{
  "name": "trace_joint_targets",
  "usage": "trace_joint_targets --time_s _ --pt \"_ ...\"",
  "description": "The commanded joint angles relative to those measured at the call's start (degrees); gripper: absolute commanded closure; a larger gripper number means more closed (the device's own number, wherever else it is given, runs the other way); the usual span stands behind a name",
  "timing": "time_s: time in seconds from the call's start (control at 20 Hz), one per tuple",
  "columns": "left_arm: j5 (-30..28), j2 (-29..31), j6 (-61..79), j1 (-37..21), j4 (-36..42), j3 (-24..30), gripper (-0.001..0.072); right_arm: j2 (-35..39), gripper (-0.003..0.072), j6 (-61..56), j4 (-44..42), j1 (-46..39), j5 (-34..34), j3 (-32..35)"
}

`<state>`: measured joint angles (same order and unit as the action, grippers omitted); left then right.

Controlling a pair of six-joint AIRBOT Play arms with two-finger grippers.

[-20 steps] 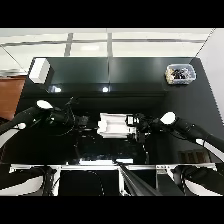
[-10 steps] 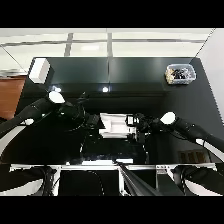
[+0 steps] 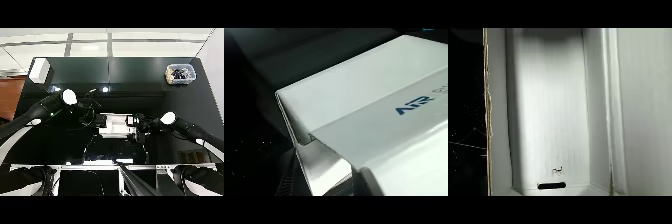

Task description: Fold the box and place the chain.

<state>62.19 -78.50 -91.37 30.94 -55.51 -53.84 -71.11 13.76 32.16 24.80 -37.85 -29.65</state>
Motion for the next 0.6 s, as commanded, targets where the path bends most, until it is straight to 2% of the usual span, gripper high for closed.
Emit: trace_joint_targets --time_s 0.0,0.1,0.25,0.3,0.35,0.55 --pt "-2.2 0.0 -6.8 2.5 -4.2 -0.5 0.0316 0.0 0.0613 0.0 0.0 0.0 0.0 0.0" --pt "-2.9 0.0 -11.0 3.6 -7.4 -0.5 0.0315 0.0 0.0613 0.0 0.0 0.0 0.0 0.0" --pt "-4.2 0.0 -11.1 4.9 -7.8 -0.5 0.0328 0.0 0.0613 0.0 0.0 0.0 0.0 0.0" --pt "-4.8 -0.1 -11.1 5.4 -8.2 -0.5 0.041 0.0 0.0614 0.0 0.0 0.0 0.0 0.0" --pt "-5.4 -0.1 -11.5 5.8 -8.7 -0.5 0.0435 0.0 0.0613 0.0 0.0 0.0 0.0 0.0" --pt "-5.8 -0.9 -15.6 7.6 -10.7 -0.5 0.0435 0.0 0.0613 0.0 0.0 0.0 0.0 0.0"
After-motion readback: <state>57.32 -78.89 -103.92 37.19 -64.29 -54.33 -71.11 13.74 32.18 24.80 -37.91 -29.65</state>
